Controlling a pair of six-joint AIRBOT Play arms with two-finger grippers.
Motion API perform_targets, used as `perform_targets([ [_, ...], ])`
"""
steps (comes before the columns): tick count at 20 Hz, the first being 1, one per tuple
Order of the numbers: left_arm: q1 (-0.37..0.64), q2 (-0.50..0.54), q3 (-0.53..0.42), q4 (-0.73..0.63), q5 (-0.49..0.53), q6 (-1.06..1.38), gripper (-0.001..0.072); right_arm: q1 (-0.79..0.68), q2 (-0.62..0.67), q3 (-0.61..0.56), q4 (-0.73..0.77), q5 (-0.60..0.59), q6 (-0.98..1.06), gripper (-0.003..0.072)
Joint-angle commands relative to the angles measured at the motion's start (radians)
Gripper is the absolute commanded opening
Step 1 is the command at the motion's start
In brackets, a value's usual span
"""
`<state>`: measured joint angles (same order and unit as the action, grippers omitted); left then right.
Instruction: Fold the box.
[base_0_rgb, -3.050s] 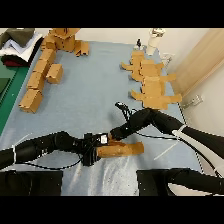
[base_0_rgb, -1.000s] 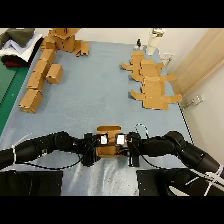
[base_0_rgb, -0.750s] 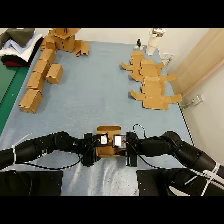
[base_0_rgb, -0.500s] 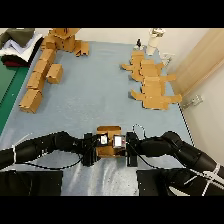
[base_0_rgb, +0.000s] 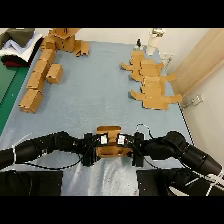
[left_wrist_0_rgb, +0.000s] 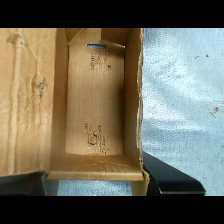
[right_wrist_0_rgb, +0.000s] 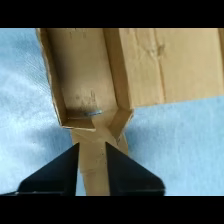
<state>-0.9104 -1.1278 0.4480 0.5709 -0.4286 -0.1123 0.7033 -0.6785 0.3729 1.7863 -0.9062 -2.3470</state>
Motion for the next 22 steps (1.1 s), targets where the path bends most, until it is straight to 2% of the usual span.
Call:
perform_targets([
  [1, 0.000, 0.000, 0.000, 0.001, 0.000, 0.001, 0.0411, 0.000, -0.002, 0.000, -0.063, -0.009, 0.035, 0.0302],
  [5, 0.000, 0.000, 0.000, 0.001, 0.000, 0.001, 0.0411, 0.001, -0.002, 0.000, -0.055, 0.085, 0.021, 0.0302],
  [9, 0.000, 0.000, 0.000, 0.001, 0.000, 0.001, 0.0411, 0.001, -0.002, 0.001, 0.104, 0.090, -0.047, 0.0301],
  [10, 0.000, 0.000, 0.000, 0.001, 0.000, 0.001, 0.0411, 0.001, -0.002, 0.001, 0.132, 0.092, -0.079, 0.0290],
  [12, 0.000, 0.000, 0.000, 0.001, 0.000, 0.001, 0.0411, 0.001, -0.014, 0.001, 0.154, 0.099, -0.120, 0.0204],
  [13, 0.000, 0.000, 0.000, 0.001, 0.000, 0.001, 0.0411, 0.001, -0.028, 0.001, 0.156, 0.106, -0.129, 0.0199],
  [21, 0.000, 0.000, 0.000, 0.001, 0.000, 0.001, 0.0411, 0.003, -0.110, 0.001, 0.176, 0.180, -0.212, 0.0207],
  [22, 0.000, 0.000, 0.000, 0.001, 0.000, 0.001, 0.0411, 0.003, -0.114, 0.001, 0.182, 0.180, -0.213, 0.0263],
])
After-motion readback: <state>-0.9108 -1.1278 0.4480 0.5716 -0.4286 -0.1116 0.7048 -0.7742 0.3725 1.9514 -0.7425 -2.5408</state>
